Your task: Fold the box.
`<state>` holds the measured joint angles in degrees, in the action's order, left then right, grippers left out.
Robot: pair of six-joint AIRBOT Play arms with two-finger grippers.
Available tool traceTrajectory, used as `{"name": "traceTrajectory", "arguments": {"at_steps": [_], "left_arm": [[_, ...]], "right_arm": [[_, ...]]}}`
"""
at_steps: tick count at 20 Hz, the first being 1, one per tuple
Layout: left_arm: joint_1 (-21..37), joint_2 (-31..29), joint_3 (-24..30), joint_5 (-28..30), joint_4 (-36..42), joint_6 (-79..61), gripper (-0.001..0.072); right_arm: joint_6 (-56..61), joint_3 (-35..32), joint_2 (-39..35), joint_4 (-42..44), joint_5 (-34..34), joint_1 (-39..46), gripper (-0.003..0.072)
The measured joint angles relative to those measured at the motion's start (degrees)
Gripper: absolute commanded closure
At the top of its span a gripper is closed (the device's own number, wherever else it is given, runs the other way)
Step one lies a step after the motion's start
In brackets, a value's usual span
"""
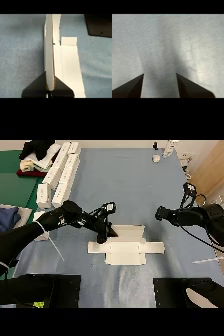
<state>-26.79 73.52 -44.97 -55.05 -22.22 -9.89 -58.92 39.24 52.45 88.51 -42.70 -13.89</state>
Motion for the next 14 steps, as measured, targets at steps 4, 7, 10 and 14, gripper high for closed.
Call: {"name": "traceTrajectory", "arguments": {"at_steps": [4, 7, 10, 14], "left_arm": [[0.0, 0.3, 1.3, -0.4, 0.0, 0.7, 0.0697], [0.0, 0.3, 2.6, -0.4, 0.0, 0.9, 0.0697], [0.1, 0.3, 3.6, -0.4, 0.0, 0.9, 0.0697], [0.1, 0.3, 4.3, -0.9, 0.1, 0.9, 0.0697]], "right_arm": [[0.0, 0.0, 0.0, 0.0, 0.0, 0.0, 0.006], [0.0, 0.0, 0.0, 0.0, -0.2, 0.0, 0.006], [0.0, 0.0, 0.0, 0.0, -0.2, 0.0, 0.006], [0.0, 0.0, 0.0, 0.0, -0.3, 0.0, 0.006]]}}
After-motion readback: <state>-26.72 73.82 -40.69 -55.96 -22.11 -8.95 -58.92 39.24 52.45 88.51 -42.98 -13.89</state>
